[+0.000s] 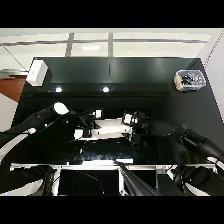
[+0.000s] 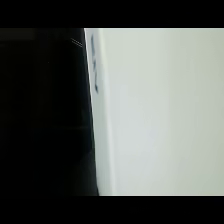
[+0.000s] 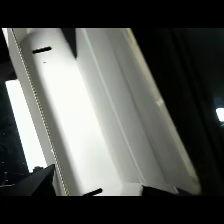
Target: Fold the box and place the chain.
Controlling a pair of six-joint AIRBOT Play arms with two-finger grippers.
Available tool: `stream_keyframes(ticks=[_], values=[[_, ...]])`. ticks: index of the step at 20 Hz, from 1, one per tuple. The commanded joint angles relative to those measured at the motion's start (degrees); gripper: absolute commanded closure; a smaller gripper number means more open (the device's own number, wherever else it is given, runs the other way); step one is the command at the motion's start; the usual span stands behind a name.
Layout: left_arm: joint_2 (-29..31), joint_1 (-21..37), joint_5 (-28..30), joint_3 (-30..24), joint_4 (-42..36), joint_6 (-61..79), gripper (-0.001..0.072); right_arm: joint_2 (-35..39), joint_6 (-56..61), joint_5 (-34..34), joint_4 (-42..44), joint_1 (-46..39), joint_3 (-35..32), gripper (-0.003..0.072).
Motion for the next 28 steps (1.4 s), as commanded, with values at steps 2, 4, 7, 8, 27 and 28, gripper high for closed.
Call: stream_keyframes(ticks=[2, 4, 7, 8, 27, 28], values=[[0.0, 0.1, 0.2, 0.0, 0.0, 0.0, 0.0681, -2.2, -2.4, -4.9, 2.8, 0.2, 0.1, -0.0006], [0.0, 0.1, 0.2, 0.0, 0.0, 0.0, 0.068, -2.6, -2.4, -5.9, 2.8, 0.2, 0.1, -0.0006], [0.0, 0.1, -0.2, 0.0, 0.0, -0.1, 0.068, -4.7, -2.4, -5.5, 2.6, 0.2, 0.1, -0.0006], [0.0, 0.1, -0.6, 0.0, 0.0, -0.1, 0.068, -5.4, -2.4, -5.4, 2.6, 0.2, 0.1, -0.0006], [-0.1, 0.1, -1.5, 0.0, 0.0, -0.1, 0.068, -9.7, -2.4, 0.4, -2.0, 3.1, 0.1, -0.0005], [-0.1, 0.1, -1.5, 0.0, 0.0, -0.1, 0.068, -9.7, -2.4, 0.5, -2.0, 3.1, 0.1, -0.0005]])
